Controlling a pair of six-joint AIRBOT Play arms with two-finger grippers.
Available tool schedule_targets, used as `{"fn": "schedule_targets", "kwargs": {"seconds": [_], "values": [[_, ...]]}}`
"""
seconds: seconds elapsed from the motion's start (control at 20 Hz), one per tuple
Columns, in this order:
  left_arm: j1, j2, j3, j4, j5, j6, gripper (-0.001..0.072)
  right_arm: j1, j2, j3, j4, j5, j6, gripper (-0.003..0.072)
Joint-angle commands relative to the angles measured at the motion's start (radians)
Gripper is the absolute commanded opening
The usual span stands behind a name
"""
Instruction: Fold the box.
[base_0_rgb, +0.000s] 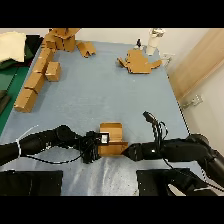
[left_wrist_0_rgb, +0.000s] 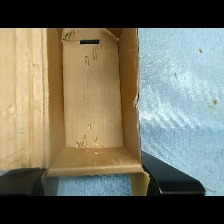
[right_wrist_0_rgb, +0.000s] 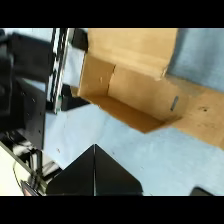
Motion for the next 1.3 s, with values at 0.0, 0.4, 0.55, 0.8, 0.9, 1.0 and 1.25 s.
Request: {"fn": "schedule_targets", "kwargs": {"seconds": [0.0, 0.4, 0.55, 0.8, 0.9, 1.0, 1.25], "values": [[-0.001, 0.0, 0.001, 0.0, 0.0, 0.0, 0.046, 0.0, -0.092, 0.016, 0.007, 0.099, 0.045, 0.0003], [-0.001, 0.0, 0.002, 0.0, 0.001, 0.0, 0.046, 0.0, -0.222, 0.079, 0.008, 0.183, 0.043, 0.0004], [0.0, 0.006, 0.002, 0.006, -0.008, -0.011, 0.046, 0.0, -0.222, 0.079, 0.008, 0.188, 0.053, 0.0003], [0.017, 0.063, 0.001, 0.082, -0.018, -0.089, 0.046, 0.0, -0.222, 0.079, 0.007, 0.191, 0.065, 0.0003], [0.023, 0.07, 0.001, 0.208, -0.048, -0.181, 0.046, 0.0, -0.222, 0.079, 0.007, 0.193, 0.069, 0.0003], [0.022, 0.07, 0.001, 0.282, -0.055, -0.249, 0.046, 0.0, -0.222, 0.079, 0.006, 0.199, 0.069, 0.0003], [0.021, 0.069, 0.001, 0.262, -0.051, -0.247, 0.046, 0.0, -0.223, 0.079, 0.004, 0.217, 0.069, 0.0004]]}}
